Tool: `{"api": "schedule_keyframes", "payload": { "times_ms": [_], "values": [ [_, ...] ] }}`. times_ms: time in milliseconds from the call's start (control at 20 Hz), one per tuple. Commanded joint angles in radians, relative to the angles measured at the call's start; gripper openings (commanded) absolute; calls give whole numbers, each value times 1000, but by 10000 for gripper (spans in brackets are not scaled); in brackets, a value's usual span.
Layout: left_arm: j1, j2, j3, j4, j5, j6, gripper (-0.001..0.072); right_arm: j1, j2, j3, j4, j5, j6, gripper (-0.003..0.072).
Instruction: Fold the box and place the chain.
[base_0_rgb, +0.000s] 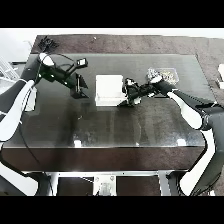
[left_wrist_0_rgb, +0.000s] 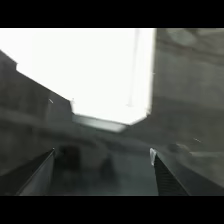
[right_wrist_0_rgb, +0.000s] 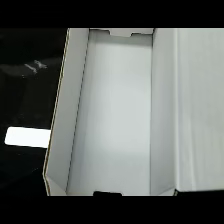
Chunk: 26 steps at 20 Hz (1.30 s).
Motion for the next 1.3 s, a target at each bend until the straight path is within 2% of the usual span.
{"api": "schedule_keyframes", "payload": {
  "times_ms": [0, 350, 750, 1250],
  "values": [
    [3, -27, -76, -104, 109, 174, 720, 2, 1, 0, 0, 0, 0, 595],
    [3, -91, -76, -227, 102, 328, 720, 1, 1, 0, 0, 0, 0, 595],
    [3, -123, -76, -241, 30, 415, 720, 1, 1, 0, 0, 0, 0, 595],
    [3, -124, -76, -272, 44, 450, 720, 1, 1, 0, 0, 0, 0, 594]
  ]
}}
